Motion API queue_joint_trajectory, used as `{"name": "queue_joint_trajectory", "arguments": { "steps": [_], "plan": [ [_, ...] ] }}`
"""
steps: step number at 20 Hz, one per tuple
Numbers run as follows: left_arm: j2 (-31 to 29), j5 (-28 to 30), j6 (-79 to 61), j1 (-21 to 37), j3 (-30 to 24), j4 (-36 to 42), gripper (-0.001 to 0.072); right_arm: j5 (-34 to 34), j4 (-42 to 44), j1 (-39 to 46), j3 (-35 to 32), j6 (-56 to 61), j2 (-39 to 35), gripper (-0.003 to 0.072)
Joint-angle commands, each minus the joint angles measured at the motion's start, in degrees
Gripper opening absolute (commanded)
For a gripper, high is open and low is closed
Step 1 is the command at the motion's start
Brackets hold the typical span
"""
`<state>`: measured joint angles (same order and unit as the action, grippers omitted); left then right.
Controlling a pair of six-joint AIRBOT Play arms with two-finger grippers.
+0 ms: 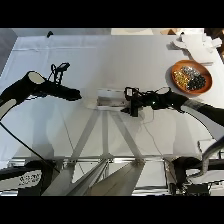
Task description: Fold the box and place the chain.
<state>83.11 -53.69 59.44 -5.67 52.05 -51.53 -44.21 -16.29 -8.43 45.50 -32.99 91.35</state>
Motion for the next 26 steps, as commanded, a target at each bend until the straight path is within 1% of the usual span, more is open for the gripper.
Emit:
{"name": "queue_joint_trajectory", "arguments": {
  "steps": [1,3,5,9,10,13,14,16,18,20,22,26],
  "plan": [
    [3.0,-0.9,1.3,0.2,0.0,-0.2,0.0003,0.0,0.0,0.0,0.0,0.0,0.0,0.0405],
    [4.2,-3.1,1.2,0.1,0.0,2.7,0.0003,0.0,0.0,0.0,0.0,0.0,0.0,0.0405],
    [4.7,-3.5,1.0,-0.7,0.0,3.2,0.0003,0.0,0.0,0.0,0.0,0.0,0.0,0.0405],
    [4.7,0.7,1.1,-3.6,0.0,3.1,0.0003,0.0,0.0,0.0,0.0,0.0,0.0,0.0405],
    [4.7,0.8,0.9,-4.2,0.0,3.1,0.0003,0.0,0.0,0.0,0.0,0.0,0.0,0.0405],
    [4.5,-2.8,-2.3,-5.1,0.0,4.6,0.0003,0.0,0.0,0.0,0.0,0.0,0.0,0.0405],
    [4.5,-4.1,-3.2,-5.1,0.0,6.2,0.0004,0.0,0.0,0.0,0.0,0.0,0.0,0.0405],
    [4.4,-4.7,-5.2,-5.1,0.0,9.8,0.0005,0.0,0.0,0.0,0.0,0.0,0.0,0.0405],
    [3.5,-3.7,-5.5,-5.1,0.0,11.9,0.001,0.0,0.0,0.0,0.0,0.0,0.0,0.0405],
    [1.9,-2.3,-5.5,-5.1,0.0,12.1,0.0012,0.0,0.0,0.0,0.0,0.0,0.0,0.0405],
    [0.2,-2.1,-5.5,-5.3,0.0,12.1,0.0015,0.0,0.0,0.0,0.0,0.0,0.0,0.0405],
    [-0.7,-3.1,-5.7,-7.9,0.0,12.0,0.0093,0.0,0.0,0.0,0.0,0.0,0.0,0.0405]
  ]
}}
